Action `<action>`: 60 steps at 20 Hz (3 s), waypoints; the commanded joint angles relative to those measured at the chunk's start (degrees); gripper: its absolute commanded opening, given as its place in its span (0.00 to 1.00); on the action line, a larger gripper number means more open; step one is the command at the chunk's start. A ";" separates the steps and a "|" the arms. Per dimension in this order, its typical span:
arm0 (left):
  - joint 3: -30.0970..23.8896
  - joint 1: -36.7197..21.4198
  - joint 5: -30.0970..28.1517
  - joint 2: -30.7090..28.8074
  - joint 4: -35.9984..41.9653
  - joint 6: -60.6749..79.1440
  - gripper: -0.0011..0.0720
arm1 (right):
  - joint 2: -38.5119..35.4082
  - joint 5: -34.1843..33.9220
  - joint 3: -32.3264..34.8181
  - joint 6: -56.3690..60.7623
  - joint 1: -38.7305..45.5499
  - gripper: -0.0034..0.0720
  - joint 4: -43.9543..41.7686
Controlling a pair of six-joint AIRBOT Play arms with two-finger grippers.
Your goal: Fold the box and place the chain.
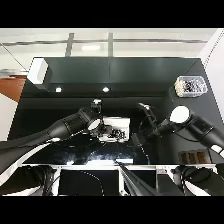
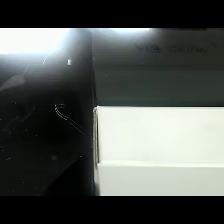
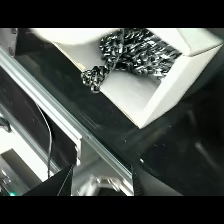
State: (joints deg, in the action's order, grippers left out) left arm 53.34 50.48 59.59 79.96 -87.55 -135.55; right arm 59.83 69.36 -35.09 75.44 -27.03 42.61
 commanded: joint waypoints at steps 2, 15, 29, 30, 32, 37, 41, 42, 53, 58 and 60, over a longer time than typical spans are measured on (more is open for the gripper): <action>-0.02 -0.04 0.07 0.00 -0.02 0.04 0.05 | -0.04 -14.51 5.88 8.31 -6.60 0.64 -5.79; -0.02 -0.04 0.09 0.00 -0.02 0.04 0.05 | -0.02 -28.79 5.95 25.14 -13.44 0.86 -11.04; -0.02 -0.04 0.35 0.00 -0.02 0.04 0.05 | -0.31 -31.52 5.97 34.14 -16.31 0.67 -5.44; -0.02 -0.07 0.55 0.00 -0.04 0.07 0.05 | -0.61 -31.47 5.97 34.97 -16.31 0.67 -4.63; -0.02 -0.04 0.55 0.00 -0.04 0.04 0.05 | -1.46 -31.56 5.97 35.19 -16.31 0.67 -4.42; -0.02 -0.07 0.87 -0.02 -0.04 0.04 0.05 | -2.27 -32.68 5.97 40.87 -17.51 0.67 -0.31; -0.02 -0.07 0.81 0.00 -0.07 0.04 0.05 | -2.54 -36.89 5.95 49.22 -21.99 0.67 5.40; -0.02 -0.07 0.81 0.00 -0.07 0.04 0.05 | -2.54 -37.73 5.95 51.19 -22.77 0.67 6.93; -0.02 -0.07 0.85 0.00 -0.13 0.07 0.05 | -2.67 -39.39 5.95 57.96 -23.32 0.46 13.68; -0.02 -0.07 0.85 0.00 -0.15 0.07 0.05 | -2.67 -39.45 5.95 57.92 -23.32 0.42 13.81; -0.02 -0.07 0.83 0.00 -0.15 0.07 0.05 | -2.67 -39.65 5.95 57.86 -23.34 0.22 14.51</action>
State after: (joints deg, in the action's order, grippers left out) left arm 53.34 50.43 60.40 79.96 -87.66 -135.57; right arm 57.21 30.02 -29.12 133.12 -50.35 56.25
